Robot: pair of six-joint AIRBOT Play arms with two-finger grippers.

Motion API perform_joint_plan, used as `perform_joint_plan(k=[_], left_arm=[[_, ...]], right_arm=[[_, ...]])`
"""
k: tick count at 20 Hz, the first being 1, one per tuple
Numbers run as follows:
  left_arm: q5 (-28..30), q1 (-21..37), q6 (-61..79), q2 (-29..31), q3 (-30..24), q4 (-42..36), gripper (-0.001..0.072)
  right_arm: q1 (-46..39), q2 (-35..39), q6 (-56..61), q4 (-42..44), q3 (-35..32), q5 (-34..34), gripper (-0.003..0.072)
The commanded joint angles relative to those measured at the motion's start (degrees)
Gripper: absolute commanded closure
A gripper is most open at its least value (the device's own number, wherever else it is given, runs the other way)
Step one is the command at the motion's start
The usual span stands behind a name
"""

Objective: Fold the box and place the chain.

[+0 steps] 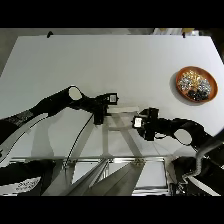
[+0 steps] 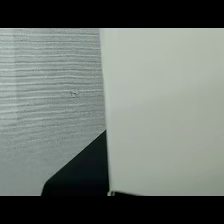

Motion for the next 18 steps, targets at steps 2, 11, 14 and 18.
perform_joint_plan(k=[2, 11, 14, 18], left_arm=[[0.0, 0.0, 0.0, 0.0, 0.0, 0.0, 0.0698], [0.0, 0.0, 0.0, 0.0, 0.0, 0.0, 0.0698], [0.0, 0.0, 0.0, 0.0, 0.0, 0.0, 0.0698], [0.0, 0.0, 0.0, 0.0, 0.0, 0.0, 0.0698]], right_arm=[[-6.0, -0.2, -11.1, 9.7, 0.1, 1.1, 0.0009], [-15.1, -9.4, -36.5, 27.5, 1.2, 9.4, -0.0003], [-18.6, -13.8, -36.4, 27.5, 4.8, 13.0, -0.0003], [-19.3, -19.0, -38.2, 27.8, 8.6, 17.5, -0.0003]])
